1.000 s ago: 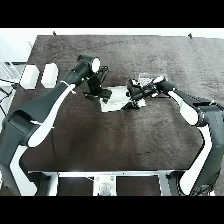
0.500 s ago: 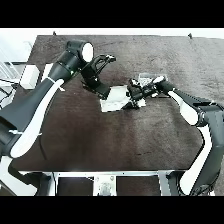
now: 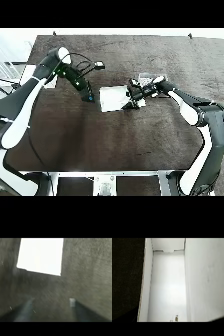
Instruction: Fold the box and place the chain.
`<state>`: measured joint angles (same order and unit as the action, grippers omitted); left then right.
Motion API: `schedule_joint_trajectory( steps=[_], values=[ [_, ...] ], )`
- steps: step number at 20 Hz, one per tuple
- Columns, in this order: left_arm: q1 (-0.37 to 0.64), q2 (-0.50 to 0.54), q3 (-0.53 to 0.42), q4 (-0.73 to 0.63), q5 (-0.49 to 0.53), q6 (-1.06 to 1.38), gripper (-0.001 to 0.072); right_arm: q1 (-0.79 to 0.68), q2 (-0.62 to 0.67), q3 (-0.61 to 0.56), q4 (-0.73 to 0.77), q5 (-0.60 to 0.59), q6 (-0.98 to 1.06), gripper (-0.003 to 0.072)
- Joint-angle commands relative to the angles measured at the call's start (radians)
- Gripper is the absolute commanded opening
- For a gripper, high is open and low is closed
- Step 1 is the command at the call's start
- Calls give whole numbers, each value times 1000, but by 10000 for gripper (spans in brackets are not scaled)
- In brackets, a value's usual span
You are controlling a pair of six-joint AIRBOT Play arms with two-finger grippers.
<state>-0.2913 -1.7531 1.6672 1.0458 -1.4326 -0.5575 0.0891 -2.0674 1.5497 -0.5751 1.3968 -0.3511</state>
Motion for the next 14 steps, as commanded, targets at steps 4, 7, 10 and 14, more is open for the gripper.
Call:
schedule_joint_trajectory(
  steps=[4,7,10,14],
  values=[
    [75,0,-224,-165,319,385,720,1,0,0,2,0,0,500],
    [75,-6,-250,-213,389,478,720,1,0,0,2,0,0,500],
    [75,-18,-275,-278,401,603,720,1,0,0,2,0,0,499],
    [75,-67,-279,-412,364,739,720,1,0,0,2,0,0,500]
  ],
)
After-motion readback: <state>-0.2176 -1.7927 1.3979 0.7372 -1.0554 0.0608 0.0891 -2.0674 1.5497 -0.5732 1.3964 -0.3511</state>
